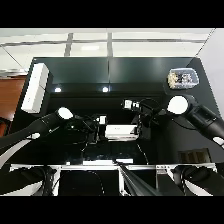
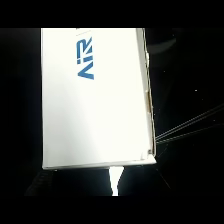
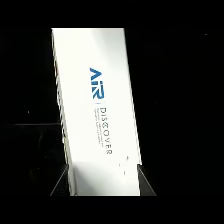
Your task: Fold the box and place the chain.
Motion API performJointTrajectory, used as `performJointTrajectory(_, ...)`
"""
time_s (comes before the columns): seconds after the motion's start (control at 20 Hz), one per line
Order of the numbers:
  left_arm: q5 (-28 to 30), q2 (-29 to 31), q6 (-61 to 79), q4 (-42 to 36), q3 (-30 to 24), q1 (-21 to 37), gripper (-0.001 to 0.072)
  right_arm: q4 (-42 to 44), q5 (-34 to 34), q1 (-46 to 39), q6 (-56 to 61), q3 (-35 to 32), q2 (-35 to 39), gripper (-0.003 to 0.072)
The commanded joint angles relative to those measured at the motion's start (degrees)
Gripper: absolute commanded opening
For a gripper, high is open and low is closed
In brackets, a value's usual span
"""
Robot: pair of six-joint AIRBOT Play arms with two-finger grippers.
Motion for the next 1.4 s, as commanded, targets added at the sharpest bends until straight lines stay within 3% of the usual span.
performJointTrajectory(0.0,0.1,0.0,0.1,0.0,0.0,0.0,0.0488,0.2,5.6,-1.3,12.9,0.2,2.6,0.0483)
performJointTrajectory(0.05,0.2,0.0,0.1,0.0,0.0,0.0,0.0488,0.2,9.5,-2.4,18.5,0.2,2.7,0.0417)
performJointTrajectory(0.1,0.2,0.0,0.1,0.0,0.0,0.0,0.0488,0.4,13.4,-3.8,23.9,-0.2,2.7,0.0189)
performJointTrajectory(0.15,0.2,0.0,0.1,0.0,0.0,0.0,0.0488,2.1,16.3,-5.2,27.6,-1.0,2.7,0.0022)
performJointTrajectory(0.25,0.2,0.0,0.1,0.0,0.0,0.0,0.0488,11.6,16.2,-7.9,28.3,-3.5,2.6,0.0015)
performJointTrajectory(0.4,0.2,0.0,0.1,0.0,0.0,0.0,0.0488,26.9,6.9,-9.0,28.6,-8.6,2.1,0.0015)
performJointTrajectory(0.5,0.2,0.0,0.1,0.0,0.0,0.0,0.0488,32.7,2.1,-9.0,30.2,-11.1,0.6,0.0015)
performJointTrajectory(0.85,0.2,0.0,0.1,0.0,0.0,0.0,0.0488,27.4,-4.5,-9.0,40.3,-14.0,-4.2,0.0015)
performJointTrajectory(1.35,0.2,0.0,0.1,0.0,0.0,0.0,0.0488,22.7,-5.9,-9.0,42.1,-14.1,-4.8,0.0015)
